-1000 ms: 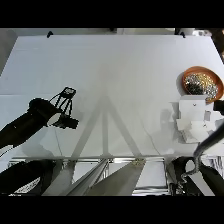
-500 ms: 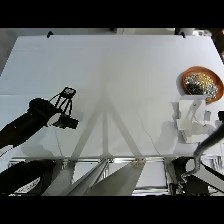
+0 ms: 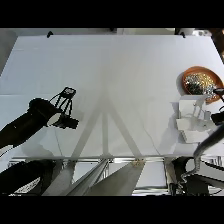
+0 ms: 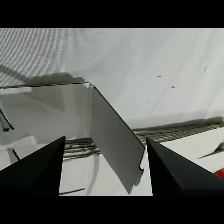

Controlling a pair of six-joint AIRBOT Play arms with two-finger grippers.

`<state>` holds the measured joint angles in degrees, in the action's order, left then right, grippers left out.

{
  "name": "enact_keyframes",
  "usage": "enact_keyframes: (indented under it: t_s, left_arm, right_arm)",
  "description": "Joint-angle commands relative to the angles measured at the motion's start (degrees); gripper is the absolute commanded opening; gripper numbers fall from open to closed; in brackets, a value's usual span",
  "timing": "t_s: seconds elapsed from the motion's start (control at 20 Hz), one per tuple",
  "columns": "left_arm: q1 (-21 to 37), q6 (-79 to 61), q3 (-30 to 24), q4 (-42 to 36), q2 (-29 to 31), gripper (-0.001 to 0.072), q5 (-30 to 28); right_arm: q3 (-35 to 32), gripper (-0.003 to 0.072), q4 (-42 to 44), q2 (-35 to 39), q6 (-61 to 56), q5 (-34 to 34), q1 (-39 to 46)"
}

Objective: Fold the box and place the chain.

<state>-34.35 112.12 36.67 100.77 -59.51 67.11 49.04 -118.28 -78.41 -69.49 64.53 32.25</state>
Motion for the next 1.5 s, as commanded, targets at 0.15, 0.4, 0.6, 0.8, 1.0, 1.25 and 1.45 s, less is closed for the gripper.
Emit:
enact_keyframes:
  t_s: [0.15,0.4,0.6,0.8,1.0,1.25,1.45]
  left_arm:
    - [0.04,0.0,-0.04,0.0,0.04,0.0011,0.0]
    - [0.04,0.0,-0.02,0.0,0.04,0.0011,0.0]
    - [0.04,0.0,-0.02,0.0,0.04,0.0011,0.0]
    - [0.04,0.0,-0.04,0.0,0.04,0.0011,0.02]
    - [0.04,0.0,-0.04,0.0,0.04,0.0011,0.0]
    - [0.04,0.0,-0.02,0.0,0.04,0.0011,-0.02]
    - [0.04,0.0,-0.02,0.0,0.04,0.0011,0.0]
  right_arm:
    - [0.02,0.0296,-0.33,-2.56,-1.2,-1.03,0.04]
    - [0.02,0.001,0.68,-2.4,-1.07,1.99,2.12]
    - [0.02,0.001,18.47,-1.07,7.34,4.11,0.26]
    - [-0.09,0.0009,34.64,0.98,11.41,7.65,-6.38]
    - [-1.66,0.0009,48.48,3.61,13.05,8.5,-14.03]
    - [-5.88,0.0009,50.62,11.98,8.26,1.77,-27.41]
    - [-10.73,0.0009,50.6,19.02,2.08,-5.68,-35.17]
